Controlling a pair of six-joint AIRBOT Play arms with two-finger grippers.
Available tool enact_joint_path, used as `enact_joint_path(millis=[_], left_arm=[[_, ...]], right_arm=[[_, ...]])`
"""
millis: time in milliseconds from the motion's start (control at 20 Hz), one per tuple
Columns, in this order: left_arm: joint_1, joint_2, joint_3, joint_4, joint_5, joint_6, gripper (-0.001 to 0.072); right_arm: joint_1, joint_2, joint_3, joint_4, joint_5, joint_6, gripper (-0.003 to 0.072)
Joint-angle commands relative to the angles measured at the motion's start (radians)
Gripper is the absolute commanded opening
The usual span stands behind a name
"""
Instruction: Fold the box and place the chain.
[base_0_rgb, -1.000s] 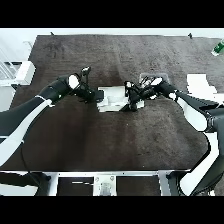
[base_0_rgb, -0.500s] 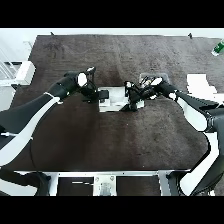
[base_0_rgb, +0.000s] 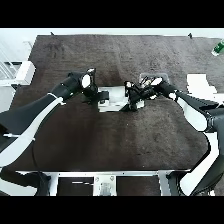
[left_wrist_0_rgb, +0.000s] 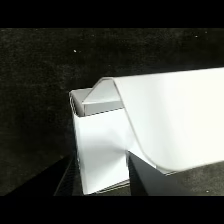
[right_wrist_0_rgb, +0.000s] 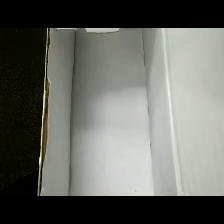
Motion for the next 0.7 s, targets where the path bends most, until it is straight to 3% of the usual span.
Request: enact_joint_path(millis=[0, 350, 650], left_arm=[[-0.012, -0.010, 0.007, 0.030, -0.002, -0.037, 0.0388], [-0.053, -0.158, 0.235, 0.103, -0.167, -0.045, 0.0387], [-0.053, -0.177, 0.238, 0.131, -0.186, -0.074, 0.0386]], right_arm=[[0.001, -0.001, 0.000, 0.000, 0.000, 0.000, 0.0539], [0.001, -0.001, 0.000, 0.000, 0.000, 0.000, 0.0539], [0.001, -0.001, 0.000, 0.000, 0.000, 0.000, 0.0539]])
